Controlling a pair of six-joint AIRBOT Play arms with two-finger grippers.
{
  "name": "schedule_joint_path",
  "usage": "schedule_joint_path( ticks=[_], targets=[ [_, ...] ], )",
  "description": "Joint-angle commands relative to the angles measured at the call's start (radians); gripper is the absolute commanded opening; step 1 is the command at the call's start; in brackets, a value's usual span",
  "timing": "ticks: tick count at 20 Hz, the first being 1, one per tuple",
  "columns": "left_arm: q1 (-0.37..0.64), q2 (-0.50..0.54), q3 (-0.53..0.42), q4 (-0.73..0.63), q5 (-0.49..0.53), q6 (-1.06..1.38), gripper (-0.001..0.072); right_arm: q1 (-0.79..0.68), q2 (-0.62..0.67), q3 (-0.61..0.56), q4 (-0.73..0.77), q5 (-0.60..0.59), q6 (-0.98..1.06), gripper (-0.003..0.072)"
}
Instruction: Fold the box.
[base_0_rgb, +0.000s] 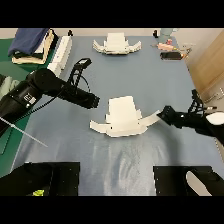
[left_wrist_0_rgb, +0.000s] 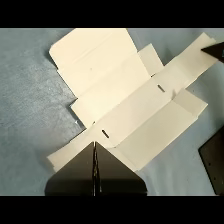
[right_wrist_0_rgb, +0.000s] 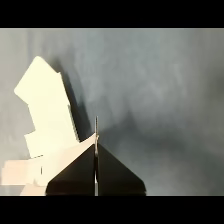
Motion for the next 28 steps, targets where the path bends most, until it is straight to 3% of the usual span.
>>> schedule_joint_path(
  ticks=[1,2,4,6,8,12,15,20,28],
  targets=[
    [0.025,0.019,-0.003,0.001,-0.066,0.025,0.0013,0.083,0.145,-0.137,-0.059,-0.028,0.163,0.0001],
    [0.026,0.019,-0.003,0.002,-0.066,0.025,0.0013,0.086,0.146,-0.136,-0.077,-0.011,0.181,0.0033],
    [0.026,0.019,-0.005,0.002,-0.071,0.025,0.0013,0.085,0.136,-0.133,-0.082,0.003,0.183,0.0314],
    [0.031,0.019,-0.004,0.003,-0.078,0.025,0.0014,0.076,0.107,-0.096,-0.121,0.047,0.183,0.0323],
    [0.037,0.019,-0.004,0.003,-0.089,0.025,0.0013,0.032,0.033,-0.01,-0.19,0.166,0.186,0.0323],
    [0.037,0.019,-0.004,0.003,-0.109,0.025,0.0014,-0.031,-0.206,0.227,-0.293,0.417,0.127,0.0321],
    [0.037,0.019,-0.004,0.004,-0.106,0.025,0.0014,-0.018,-0.377,0.347,-0.293,0.533,0.034,0.0319],
    [0.037,0.019,-0.004,0.003,-0.105,0.026,0.0014,-0.006,-0.546,0.37,-0.185,0.57,-0.116,0.0288],
    [0.036,0.019,-0.004,-0.023,-0.105,0.024,0.0014,0.022,-0.626,0.37,-0.136,0.601,-0.187,0.0277]
  ],
)
